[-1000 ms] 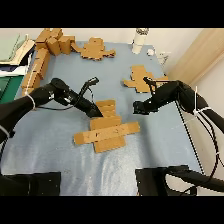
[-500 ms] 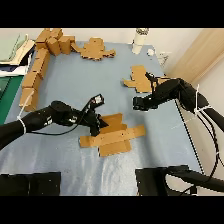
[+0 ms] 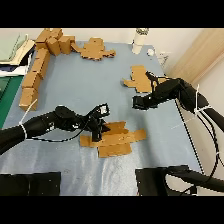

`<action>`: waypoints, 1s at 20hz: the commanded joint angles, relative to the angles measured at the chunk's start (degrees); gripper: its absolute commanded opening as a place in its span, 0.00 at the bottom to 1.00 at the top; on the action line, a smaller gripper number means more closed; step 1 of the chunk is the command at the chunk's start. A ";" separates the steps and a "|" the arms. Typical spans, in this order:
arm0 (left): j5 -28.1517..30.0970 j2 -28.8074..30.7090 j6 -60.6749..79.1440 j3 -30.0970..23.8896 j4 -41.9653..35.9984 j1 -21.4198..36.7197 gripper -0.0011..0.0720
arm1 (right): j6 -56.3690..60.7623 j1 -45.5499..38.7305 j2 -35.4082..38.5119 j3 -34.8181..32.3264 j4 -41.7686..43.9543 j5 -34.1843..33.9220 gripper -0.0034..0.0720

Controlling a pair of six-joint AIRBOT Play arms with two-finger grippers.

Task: Fold the box.

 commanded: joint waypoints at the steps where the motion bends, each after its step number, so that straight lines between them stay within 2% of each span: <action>1: -0.83 0.00 -1.86 -0.09 2.16 -0.17 0.03 | 0.00 0.04 0.02 0.00 0.02 0.04 0.05; 5: -1.29 0.02 -5.73 0.04 6.54 0.17 0.03 | 0.00 0.04 0.02 0.00 0.02 0.00 0.05; 9: -2.45 0.81 -8.61 1.18 7.48 1.55 0.03 | 0.00 0.04 0.02 0.00 0.00 -0.02 0.05; 14: -8.07 1.20 -9.09 1.31 7.65 3.89 0.03 | 0.00 0.04 0.02 -0.57 -0.42 0.02 0.05; 20: -7.69 0.66 -11.85 1.27 10.99 4.20 0.03 | 0.00 0.04 0.02 -1.09 -0.37 0.35 0.05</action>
